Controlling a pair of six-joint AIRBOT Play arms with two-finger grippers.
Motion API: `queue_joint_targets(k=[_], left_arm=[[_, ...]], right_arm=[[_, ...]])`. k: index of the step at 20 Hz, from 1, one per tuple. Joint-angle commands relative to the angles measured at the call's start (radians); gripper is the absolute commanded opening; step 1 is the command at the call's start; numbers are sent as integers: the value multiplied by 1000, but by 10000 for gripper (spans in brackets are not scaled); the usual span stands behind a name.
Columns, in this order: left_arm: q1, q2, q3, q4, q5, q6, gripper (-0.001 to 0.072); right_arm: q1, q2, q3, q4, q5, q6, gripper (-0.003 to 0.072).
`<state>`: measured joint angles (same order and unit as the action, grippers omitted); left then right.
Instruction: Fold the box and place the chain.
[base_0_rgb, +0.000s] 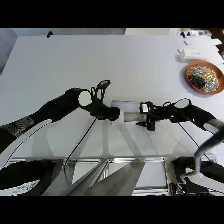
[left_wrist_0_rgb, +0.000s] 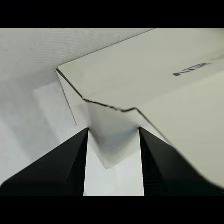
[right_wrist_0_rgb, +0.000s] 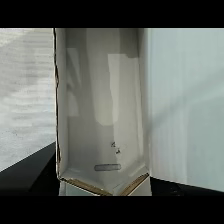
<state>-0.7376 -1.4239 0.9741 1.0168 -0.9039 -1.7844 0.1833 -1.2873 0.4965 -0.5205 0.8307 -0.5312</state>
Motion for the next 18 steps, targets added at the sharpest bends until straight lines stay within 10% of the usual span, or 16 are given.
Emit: queue_joint_targets(k=[1,18], left_arm=[[-4,-8,8,76,-55,-89,352],[9,-10,111,125,-133,-207,351]], right_arm=[[0,0,0,2,-1,1,397],[0,0,0,2,-1,1,397]])
